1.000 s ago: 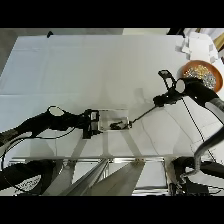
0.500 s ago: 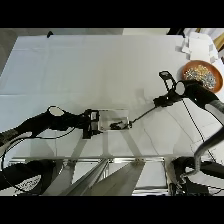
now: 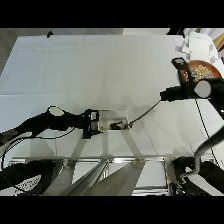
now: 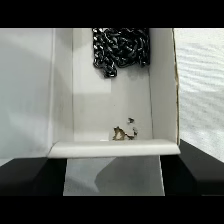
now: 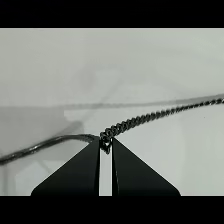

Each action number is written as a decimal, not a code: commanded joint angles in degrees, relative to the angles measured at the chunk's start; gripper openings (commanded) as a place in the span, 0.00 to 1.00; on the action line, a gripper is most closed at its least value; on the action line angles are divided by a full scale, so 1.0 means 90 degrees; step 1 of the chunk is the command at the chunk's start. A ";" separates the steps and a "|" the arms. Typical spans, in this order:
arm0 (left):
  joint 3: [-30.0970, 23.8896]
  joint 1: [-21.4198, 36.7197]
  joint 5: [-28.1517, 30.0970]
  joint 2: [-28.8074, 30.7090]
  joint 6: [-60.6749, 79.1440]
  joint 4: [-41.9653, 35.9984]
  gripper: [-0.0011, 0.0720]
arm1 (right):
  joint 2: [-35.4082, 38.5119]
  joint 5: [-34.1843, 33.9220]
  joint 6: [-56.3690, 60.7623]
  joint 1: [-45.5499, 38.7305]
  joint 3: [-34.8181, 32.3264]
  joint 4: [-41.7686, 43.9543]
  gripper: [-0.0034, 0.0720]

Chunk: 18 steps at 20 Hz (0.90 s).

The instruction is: Fold the box and place the chain.

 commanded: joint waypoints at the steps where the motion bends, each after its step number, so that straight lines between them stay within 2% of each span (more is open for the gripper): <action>1: 0.0002 0.0005 0.0000 0.0002 0.0000 0.0002 0.36 | 0.1273 0.0415 -0.0600 0.0000 0.0005 0.1005 0.06; 5: 0.0002 0.0005 0.0000 0.0002 0.0000 0.0002 0.36 | 0.2424 0.0617 -0.1083 0.0000 0.0007 0.2385 0.06; 8: 0.0002 0.0005 0.0000 0.0000 0.0002 0.0002 0.36 | 0.2926 0.0857 -0.1503 0.0000 0.0010 0.3609 0.06; 12: 0.0002 0.0005 0.0002 0.0002 0.0000 0.0002 0.36 | 0.2985 0.1382 -0.1685 0.0000 0.0192 0.4850 0.06; 18: 0.0002 0.0005 0.0002 0.0002 0.0002 0.0002 0.36 | 0.2861 0.1525 -0.1948 0.0000 0.0913 0.6103 0.06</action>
